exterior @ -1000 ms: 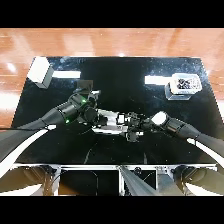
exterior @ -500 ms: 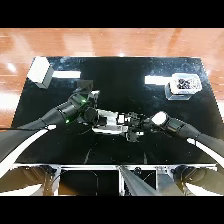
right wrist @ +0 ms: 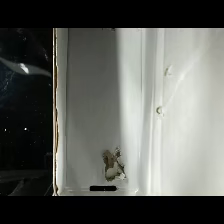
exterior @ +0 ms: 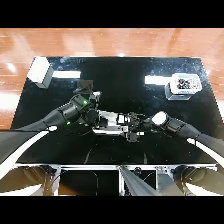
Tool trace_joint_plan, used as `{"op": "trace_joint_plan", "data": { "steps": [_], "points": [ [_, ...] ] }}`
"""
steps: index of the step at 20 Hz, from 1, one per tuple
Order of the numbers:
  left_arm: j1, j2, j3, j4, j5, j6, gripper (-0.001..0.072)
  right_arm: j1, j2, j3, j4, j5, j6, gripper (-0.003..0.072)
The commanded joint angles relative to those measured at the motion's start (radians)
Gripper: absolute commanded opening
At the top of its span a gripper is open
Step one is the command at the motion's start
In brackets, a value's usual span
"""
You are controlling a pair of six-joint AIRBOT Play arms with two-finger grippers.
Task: Fold the box and place the chain.
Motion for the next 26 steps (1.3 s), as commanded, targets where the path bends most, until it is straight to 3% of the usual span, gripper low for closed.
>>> {"op": "trace_joint_plan", "data": {
  "steps": [1,2,3,4,13,14,16,18,20,22,23,26],
  "points": [
    [-0.002,0.002,0.001,0.004,0.019,-0.004,0.0277,0.001,0.0,0.0,0.002,-0.002,0.003,0.0486],
    [-0.002,0.004,0.002,0.009,0.031,-0.014,0.0385,0.001,0.0,0.0,0.002,-0.002,0.003,0.0486],
    [-0.002,0.006,0.002,0.02,0.036,-0.029,0.0579,0.001,0.0,0.0,0.002,-0.002,0.003,0.0486],
    [0.001,0.009,0.002,0.02,0.037,-0.029,0.0622,0.001,0.0,0.0,0.002,-0.002,0.003,0.0486],
    [0.008,0.033,0.0,0.082,0.085,-0.058,0.0603,0.001,0.0,0.0,0.002,-0.002,0.003,0.0486],
    [0.008,0.033,0.0,0.082,0.074,-0.059,0.0576,0.001,0.0,0.0,0.002,-0.002,0.003,0.0486],
    [0.008,0.033,0.0,0.08,0.05,-0.059,0.0453,0.001,0.0,0.0,0.002,-0.002,0.003,0.0486],
    [0.008,0.027,0.0,0.062,0.029,-0.058,0.0431,0.001,0.0,0.0,0.002,-0.002,0.003,0.0486],
    [0.008,0.014,0.0,0.046,0.034,-0.057,0.0216,0.001,0.0,0.0,0.002,-0.002,0.003,0.0486],
    [0.006,0.005,0.0,0.011,0.029,-0.014,0.0059,0.001,0.0,0.0,0.002,-0.002,0.003,0.0486],
    [0.006,0.004,0.0,0.008,0.029,-0.014,0.0024,0.001,0.0,0.0,0.002,-0.002,0.003,0.0486],
    [0.005,0.004,0.0,0.011,0.033,-0.017,0.0017,0.001,0.0,0.0,0.003,-0.002,0.003,0.0503]
  ]
}}
